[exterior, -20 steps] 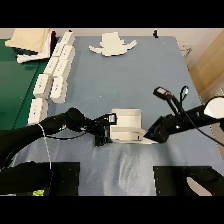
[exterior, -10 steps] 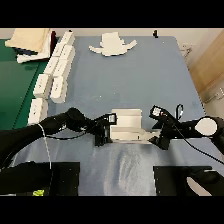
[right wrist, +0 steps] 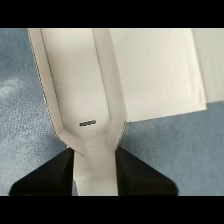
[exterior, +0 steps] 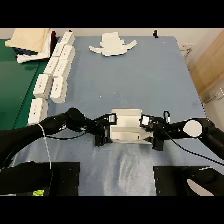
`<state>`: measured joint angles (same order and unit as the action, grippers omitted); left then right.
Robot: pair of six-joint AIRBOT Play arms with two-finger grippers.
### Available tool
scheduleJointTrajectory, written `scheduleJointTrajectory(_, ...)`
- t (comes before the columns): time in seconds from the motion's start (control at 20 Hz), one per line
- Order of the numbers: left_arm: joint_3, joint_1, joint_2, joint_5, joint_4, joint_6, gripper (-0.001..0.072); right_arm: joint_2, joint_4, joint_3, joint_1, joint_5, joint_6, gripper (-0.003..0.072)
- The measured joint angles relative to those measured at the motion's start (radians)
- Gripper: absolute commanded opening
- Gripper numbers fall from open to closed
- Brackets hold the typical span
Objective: Fold the box.
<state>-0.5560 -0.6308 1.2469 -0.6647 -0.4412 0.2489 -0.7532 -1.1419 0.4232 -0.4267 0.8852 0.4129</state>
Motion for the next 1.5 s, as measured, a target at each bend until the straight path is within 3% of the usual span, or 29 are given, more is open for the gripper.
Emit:
scheduleJointTrajectory(0.05, 0.0, 0.0, 0.0, 0.0, 0.0, 0.0, 0.0452, -0.007, -0.002, 0.0, -0.005, -0.01, -0.011, 0.0323)
scheduleJointTrajectory(0.1, 0.0, 0.0, 0.0, 0.0, 0.0, 0.0, 0.0452, -0.012, -0.002, 0.0, -0.01, -0.016, -0.02, 0.023)
scheduleJointTrajectory(0.15, 0.0, 0.0, 0.0, 0.0, 0.0, 0.0, 0.0452, -0.016, 0.001, 0.0, -0.015, -0.022, -0.028, 0.0213)
scheduleJointTrajectory(0.8, 0.0, 0.0, 0.0, 0.0, -0.001, 0.002, 0.0452, -0.065, 0.13, 0.0, -0.078, -0.098, -0.128, 0.0227)
scheduleJointTrajectory(0.85, 0.0, 0.0, 0.0, 0.0, -0.001, 0.001, 0.0452, -0.075, 0.145, 0.0, -0.079, -0.103, -0.139, 0.0346)
scheduleJointTrajectory(0.9, 0.0, 0.0, 0.0, 0.0, 0.0, 0.001, 0.0452, -0.085, 0.157, 0.0, -0.079, -0.106, -0.147, 0.0624)
scheduleJointTrajectory(0.95, 0.0, 0.0, 0.0, 0.0, -0.001, 0.001, 0.0452, -0.094, 0.168, 0.0, -0.08, -0.108, -0.153, 0.072)
scheduleJointTrajectory(1.25, 0.0, 0.0, 0.0, 0.0, 0.0, 0.0, 0.0452, -0.126, 0.185, 0.0, -0.079, -0.124, -0.163, 0.072)
scheduleJointTrajectory(1.3, 0.0, 0.0, 0.0, 0.0, 0.0, 0.0, 0.0452, -0.126, 0.186, 0.0, -0.079, -0.125, -0.163, 0.0709)
scheduleJointTrajectory(1.35, 0.0, 0.0, 0.0, 0.0, 0.0, 0.0, 0.0452, -0.126, 0.185, 0.0, -0.079, -0.126, -0.155, 0.059)
scheduleJointTrajectory(1.4, 0.0, 0.0, 0.0, 0.0, 0.0, 0.0, 0.0452, -0.122, 0.183, 0.002, -0.079, -0.124, -0.132, 0.0367)
scheduleJointTrajectory(1.5, 0.0, 0.0, 0.0, 0.0, 0.0, -0.002, 0.0452, -0.106, 0.14, 0.014, -0.08, -0.084, -0.039, 0.0083)
